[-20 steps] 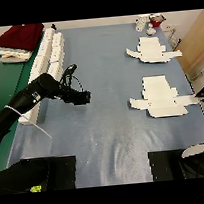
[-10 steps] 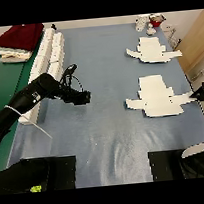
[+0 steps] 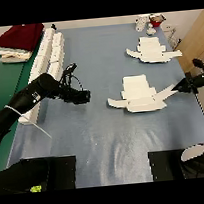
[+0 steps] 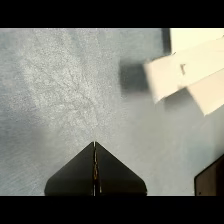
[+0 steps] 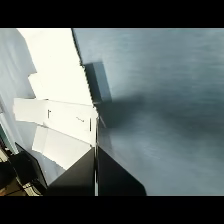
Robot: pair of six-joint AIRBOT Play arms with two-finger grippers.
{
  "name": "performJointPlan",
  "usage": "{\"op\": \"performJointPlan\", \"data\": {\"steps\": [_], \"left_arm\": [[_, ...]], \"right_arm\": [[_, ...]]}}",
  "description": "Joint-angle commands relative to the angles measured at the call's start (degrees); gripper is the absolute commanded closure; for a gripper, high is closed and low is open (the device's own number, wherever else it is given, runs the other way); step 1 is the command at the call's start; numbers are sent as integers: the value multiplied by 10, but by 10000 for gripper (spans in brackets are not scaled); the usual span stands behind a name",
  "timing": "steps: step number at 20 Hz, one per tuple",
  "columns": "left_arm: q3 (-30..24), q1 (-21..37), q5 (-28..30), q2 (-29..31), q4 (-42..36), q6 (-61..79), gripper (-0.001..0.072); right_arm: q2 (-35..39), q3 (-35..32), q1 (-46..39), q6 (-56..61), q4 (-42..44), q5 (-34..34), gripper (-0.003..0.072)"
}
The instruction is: Fold the box.
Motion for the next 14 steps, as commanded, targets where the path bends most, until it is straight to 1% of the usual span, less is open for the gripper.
{"op": "performJointPlan", "data": {"steps": [1, 2, 7, 10, 12, 14], "left_arm": [[0, 0, -3, 0, -7, 0, 696], [0, 0, -10, 1, -11, 1, 696], [-3, 1, -89, 11, -10, 7, 697], [-37, 1, -100, 45, -11, 7, 697], [-68, 1, -100, 77, -11, 7, 697], [-83, 1, -100, 98, -10, 7, 697]], "right_arm": [[62, -56, 80, 28, 17, 42, 682], [89, -85, 98, 37, 16, 60, 682], [227, -261, 170, 72, 14, 152, 682], [300, -355, 209, 85, 13, 184, 683], [336, -398, 234, 91, 7, 213, 682], [348, -411, 248, 94, 3, 245, 679]]}}
